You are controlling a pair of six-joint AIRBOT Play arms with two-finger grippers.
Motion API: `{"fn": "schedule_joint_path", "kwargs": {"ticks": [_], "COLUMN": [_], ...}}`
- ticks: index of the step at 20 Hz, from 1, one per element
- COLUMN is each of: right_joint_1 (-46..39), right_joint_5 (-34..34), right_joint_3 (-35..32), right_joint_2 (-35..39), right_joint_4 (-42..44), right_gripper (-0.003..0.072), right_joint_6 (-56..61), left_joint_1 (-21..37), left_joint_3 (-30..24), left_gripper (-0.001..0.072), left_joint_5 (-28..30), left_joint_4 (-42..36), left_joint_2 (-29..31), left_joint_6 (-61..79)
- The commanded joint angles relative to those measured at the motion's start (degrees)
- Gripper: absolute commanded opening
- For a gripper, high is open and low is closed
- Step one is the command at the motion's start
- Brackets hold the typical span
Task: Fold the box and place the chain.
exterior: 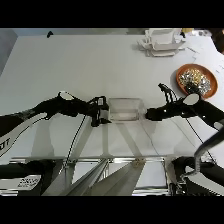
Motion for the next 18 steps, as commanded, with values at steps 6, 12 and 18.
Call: {"fn": "schedule_joint_path", "kwargs": {"ticks": [6,12,18], "right_joint_1": [0.59,0.61,0.61], "right_joint_5": [1.25,1.18,-0.42], "right_joint_3": [0.0,0.0,0.0], "right_joint_2": [5.03,6.54,6.32], "right_joint_4": [2.58,7.04,7.52], "right_gripper": [0.0341,0.0341,0.0423], "right_joint_6": [-1.27,-2.71,-2.21], "left_joint_1": [0.02,0.02,0.02], "left_joint_3": [0.0,0.0,0.0], "left_gripper": [0.0141,0.0141,0.0141], "left_joint_5": [0.02,0.04,0.02], "left_joint_4": [0.02,0.02,0.02], "left_joint_2": [-0.02,-0.02,-0.02], "left_joint_6": [0.0,0.0,0.0]}}
